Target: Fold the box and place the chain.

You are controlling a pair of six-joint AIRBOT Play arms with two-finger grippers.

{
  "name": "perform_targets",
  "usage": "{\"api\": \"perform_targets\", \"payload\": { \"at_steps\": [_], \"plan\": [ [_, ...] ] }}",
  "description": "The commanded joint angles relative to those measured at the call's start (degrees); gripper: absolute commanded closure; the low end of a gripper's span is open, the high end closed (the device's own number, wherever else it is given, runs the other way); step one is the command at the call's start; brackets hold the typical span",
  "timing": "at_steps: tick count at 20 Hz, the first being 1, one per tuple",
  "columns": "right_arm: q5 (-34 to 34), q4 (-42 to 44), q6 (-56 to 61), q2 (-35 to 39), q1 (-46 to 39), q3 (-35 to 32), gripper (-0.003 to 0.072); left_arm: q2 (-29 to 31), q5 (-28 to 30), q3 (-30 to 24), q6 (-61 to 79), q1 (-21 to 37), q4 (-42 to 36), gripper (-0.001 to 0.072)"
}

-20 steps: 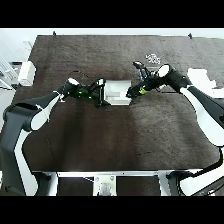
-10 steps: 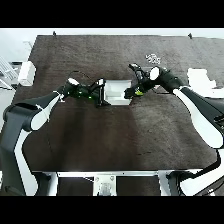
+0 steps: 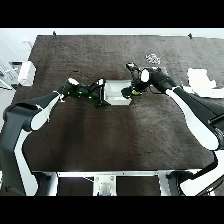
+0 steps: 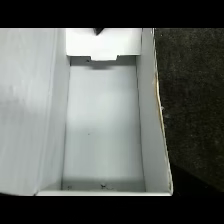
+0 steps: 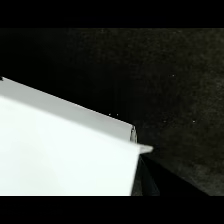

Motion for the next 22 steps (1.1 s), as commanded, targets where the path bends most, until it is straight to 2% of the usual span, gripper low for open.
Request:
{"api": "perform_targets", "payload": {
  "at_steps": [1, 11, 15, 22],
  "plan": [
    [0.13, -1.92, 4.28, -1.09, 1.11, 0.46, 0.0243, -0.02, -0.02, -0.02, 0.02, 0.04, 0.0, 0.042],
    [2.1, -7.93, 10.45, -1.77, 1.36, 1.9, 0.0272, -0.02, -0.04, -0.02, 0.02, 0.04, -0.13, 0.0421],
    [3.91, -7.89, 10.88, -2.29, 1.38, 3.76, 0.0306, -0.02, -0.04, -0.02, 0.02, 0.04, -0.2, 0.0421],
    [5.05, -7.78, 13.88, -2.89, 1.42, 3.96, 0.0306, -0.02, -0.07, -0.02, 0.0, 0.04, -0.22, 0.0421]
  ]
}}
